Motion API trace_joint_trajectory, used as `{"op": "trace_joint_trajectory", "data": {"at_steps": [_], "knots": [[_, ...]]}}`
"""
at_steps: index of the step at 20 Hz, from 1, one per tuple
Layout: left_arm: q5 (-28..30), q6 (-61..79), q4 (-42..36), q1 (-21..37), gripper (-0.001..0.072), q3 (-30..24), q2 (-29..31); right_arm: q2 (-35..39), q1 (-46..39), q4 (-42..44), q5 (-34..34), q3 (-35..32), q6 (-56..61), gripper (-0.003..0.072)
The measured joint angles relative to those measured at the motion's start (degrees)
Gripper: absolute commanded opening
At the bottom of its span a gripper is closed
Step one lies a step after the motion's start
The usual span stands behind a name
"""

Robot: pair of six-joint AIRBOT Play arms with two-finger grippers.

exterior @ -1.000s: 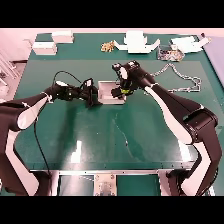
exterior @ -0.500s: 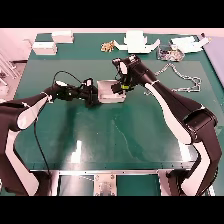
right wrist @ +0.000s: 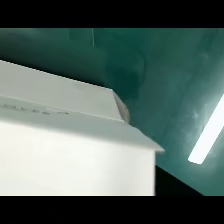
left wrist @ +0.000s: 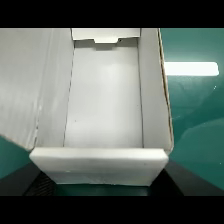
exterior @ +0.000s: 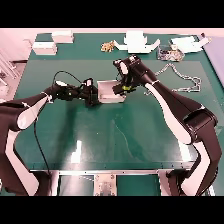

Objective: Fold the box and place the chain.

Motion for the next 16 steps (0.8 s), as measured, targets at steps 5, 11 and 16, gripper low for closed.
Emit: {"op": "trace_joint_trajectory", "data": {"at_steps": [5, 11, 16], "knots": [[0.0, 0.0, 0.0, 0.0, 0.0625, 0.0, 0.0, -2.0, 0.0, 1.9, -2.5, -0.5, 0.8, 0.0418], [-0.2, 0.0, 0.1, 0.0, 0.0625, 0.0, 0.0, -3.5, 0.0, 2.4, -2.8, -0.5, 1.4, 0.0246], [-0.5, -0.1, 0.2, 0.1, 0.0625, 0.0, 0.0, -3.7, 0.3, 2.8, -3.8, -0.5, 1.8, 0.0003]]}}
